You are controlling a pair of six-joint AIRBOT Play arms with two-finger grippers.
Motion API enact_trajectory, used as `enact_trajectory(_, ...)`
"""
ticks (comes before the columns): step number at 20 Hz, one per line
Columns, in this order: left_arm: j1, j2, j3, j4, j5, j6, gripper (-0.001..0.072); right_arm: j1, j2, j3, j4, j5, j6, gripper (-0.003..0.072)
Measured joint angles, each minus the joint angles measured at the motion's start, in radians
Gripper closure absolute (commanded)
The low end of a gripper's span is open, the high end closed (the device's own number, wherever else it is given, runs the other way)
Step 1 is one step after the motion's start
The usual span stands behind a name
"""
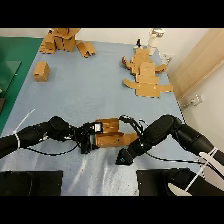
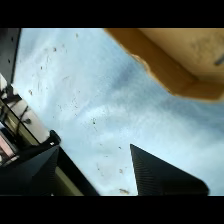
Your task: Fold the box.
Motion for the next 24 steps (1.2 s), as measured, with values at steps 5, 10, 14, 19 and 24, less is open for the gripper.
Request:
enact_trajectory(5,0.000,0.000,0.001,-0.002,0.000,-0.002,0.0240,0.000,0.000,0.000,0.014,-0.010,0.179,-0.0014)
enact_trajectory(10,0.002,0.042,0.001,0.008,0.007,-0.008,0.0240,0.000,0.000,0.000,0.018,-0.006,0.290,-0.0014)
enact_trajectory(14,0.002,0.070,0.001,0.051,0.007,-0.034,0.0240,0.000,-0.002,0.000,0.018,0.012,0.317,-0.0014)
enact_trajectory(19,0.002,0.078,0.001,0.123,-0.010,-0.093,0.0240,0.000,-0.002,0.000,0.017,0.023,0.328,-0.0014)
enact_trajectory(24,0.002,0.079,-0.002,0.146,-0.038,-0.122,0.0239,0.000,-0.003,0.000,0.014,0.031,0.334,-0.0014)
